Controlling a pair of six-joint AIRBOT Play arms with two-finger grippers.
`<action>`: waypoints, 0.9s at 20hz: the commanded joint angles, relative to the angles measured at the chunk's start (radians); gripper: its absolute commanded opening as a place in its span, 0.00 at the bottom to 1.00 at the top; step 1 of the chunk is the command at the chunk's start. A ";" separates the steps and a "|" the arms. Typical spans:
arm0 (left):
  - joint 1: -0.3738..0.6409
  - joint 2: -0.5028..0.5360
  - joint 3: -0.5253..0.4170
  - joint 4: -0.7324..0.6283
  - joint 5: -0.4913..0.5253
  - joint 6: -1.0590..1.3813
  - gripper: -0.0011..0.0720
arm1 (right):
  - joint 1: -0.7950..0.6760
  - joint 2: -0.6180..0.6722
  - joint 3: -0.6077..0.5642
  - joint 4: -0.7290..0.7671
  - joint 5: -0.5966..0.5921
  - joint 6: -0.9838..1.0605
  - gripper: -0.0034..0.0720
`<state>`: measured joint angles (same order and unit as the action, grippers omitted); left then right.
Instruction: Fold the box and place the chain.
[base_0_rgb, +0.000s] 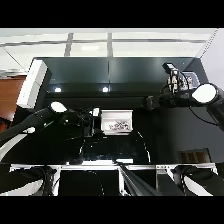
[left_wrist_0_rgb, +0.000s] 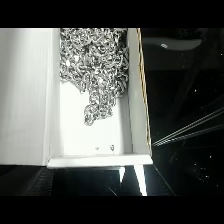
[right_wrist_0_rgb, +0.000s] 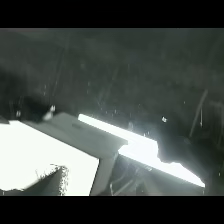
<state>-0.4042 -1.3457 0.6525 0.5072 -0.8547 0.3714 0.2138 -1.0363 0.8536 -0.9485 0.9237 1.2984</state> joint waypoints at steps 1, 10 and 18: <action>-0.010 -0.003 0.001 0.005 0.025 0.002 0.66 | 0.031 -0.023 0.000 0.064 -0.158 0.014 0.99; -0.010 -0.003 0.001 0.005 0.025 0.002 0.66 | 0.104 -0.196 0.066 0.204 0.101 -0.583 0.98; -0.010 -0.003 0.001 0.005 0.033 0.002 0.66 | 0.177 -0.217 0.086 0.166 0.122 -1.009 0.98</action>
<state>-0.4137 -1.3479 0.6533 0.5117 -0.8276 0.3733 0.3569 -1.2434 0.9352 -0.7742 1.0554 0.4545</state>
